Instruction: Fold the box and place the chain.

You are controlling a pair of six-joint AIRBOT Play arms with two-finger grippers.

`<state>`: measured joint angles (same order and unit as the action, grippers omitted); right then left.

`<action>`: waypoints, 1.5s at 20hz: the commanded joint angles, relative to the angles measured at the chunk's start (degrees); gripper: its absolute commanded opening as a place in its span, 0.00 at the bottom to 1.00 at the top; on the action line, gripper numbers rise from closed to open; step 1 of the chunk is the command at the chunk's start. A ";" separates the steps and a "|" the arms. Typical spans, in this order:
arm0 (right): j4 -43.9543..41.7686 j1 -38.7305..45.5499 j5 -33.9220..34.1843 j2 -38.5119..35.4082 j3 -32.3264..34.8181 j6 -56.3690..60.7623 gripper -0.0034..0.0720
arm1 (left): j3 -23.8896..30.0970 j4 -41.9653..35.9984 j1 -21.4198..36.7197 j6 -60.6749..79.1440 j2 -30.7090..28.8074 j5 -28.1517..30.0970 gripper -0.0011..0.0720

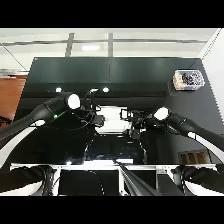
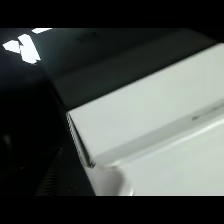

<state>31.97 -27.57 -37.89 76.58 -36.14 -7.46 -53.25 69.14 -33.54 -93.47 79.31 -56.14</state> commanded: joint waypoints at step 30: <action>0.02 -0.07 -0.02 0.02 0.02 0.00 0.30 | -9.90 18.69 -10.36 -33.24 7.45 -7.54 0.53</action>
<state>32.01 -27.57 -37.89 76.58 -36.14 -7.46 -62.63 87.64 -43.88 -126.43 86.76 -63.70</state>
